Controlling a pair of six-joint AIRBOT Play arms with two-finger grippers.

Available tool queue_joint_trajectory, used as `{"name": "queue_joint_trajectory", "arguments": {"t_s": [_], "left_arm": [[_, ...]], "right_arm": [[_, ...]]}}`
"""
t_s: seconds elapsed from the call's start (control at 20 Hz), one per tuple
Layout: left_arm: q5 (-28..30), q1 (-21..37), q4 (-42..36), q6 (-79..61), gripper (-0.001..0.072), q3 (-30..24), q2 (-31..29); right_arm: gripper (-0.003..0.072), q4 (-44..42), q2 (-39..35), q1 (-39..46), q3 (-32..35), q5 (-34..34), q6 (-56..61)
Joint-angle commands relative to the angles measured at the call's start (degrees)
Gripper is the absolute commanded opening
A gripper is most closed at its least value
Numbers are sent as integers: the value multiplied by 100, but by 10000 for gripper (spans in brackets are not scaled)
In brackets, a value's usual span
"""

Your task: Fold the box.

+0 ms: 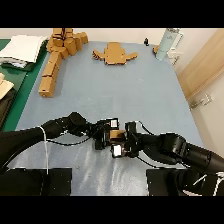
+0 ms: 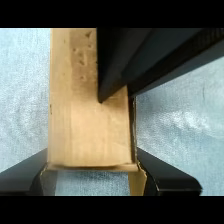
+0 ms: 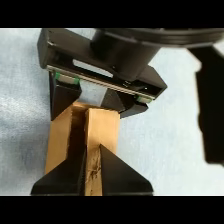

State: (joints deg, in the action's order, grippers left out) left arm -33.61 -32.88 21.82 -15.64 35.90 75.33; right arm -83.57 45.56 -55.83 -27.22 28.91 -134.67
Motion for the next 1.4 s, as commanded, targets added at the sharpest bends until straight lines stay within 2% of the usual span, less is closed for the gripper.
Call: {"name": "queue_joint_trajectory", "arguments": {"t_s": [0.0,0.1,0.15,0.2,0.75,0.8,0.85,0.9,1.05,1.2,1.25,1.35], "left_arm": [[11,4,2,7,523,0,2],[11,4,2,4,523,0,2],[11,4,4,4,523,0,2],[11,4,2,4,523,0,2],[11,4,2,4,523,0,2],[11,4,4,4,523,0,2],[11,4,2,4,523,0,2],[11,4,2,7,523,0,2],[11,4,2,4,523,0,2],[11,4,4,4,523,0,2],[11,4,4,4,523,0,2],[11,4,2,4,523,0,2]], "right_arm": [[120,-35,-4,0,-2,31,7],[120,-184,-4,0,-2,61,4],[69,-243,-4,0,-2,101,4],[54,-275,-4,0,-2,138,4],[64,-691,-4,0,4,463,0],[145,-691,-4,0,4,457,2],[393,-693,-4,0,2,459,2],[438,-693,-4,0,4,459,4],[438,-688,-52,0,-7,461,2],[426,-686,-413,2,-9,522,11],[354,-640,-597,17,-9,651,105],[334,-295,-905,125,-7,1023,498]]}}
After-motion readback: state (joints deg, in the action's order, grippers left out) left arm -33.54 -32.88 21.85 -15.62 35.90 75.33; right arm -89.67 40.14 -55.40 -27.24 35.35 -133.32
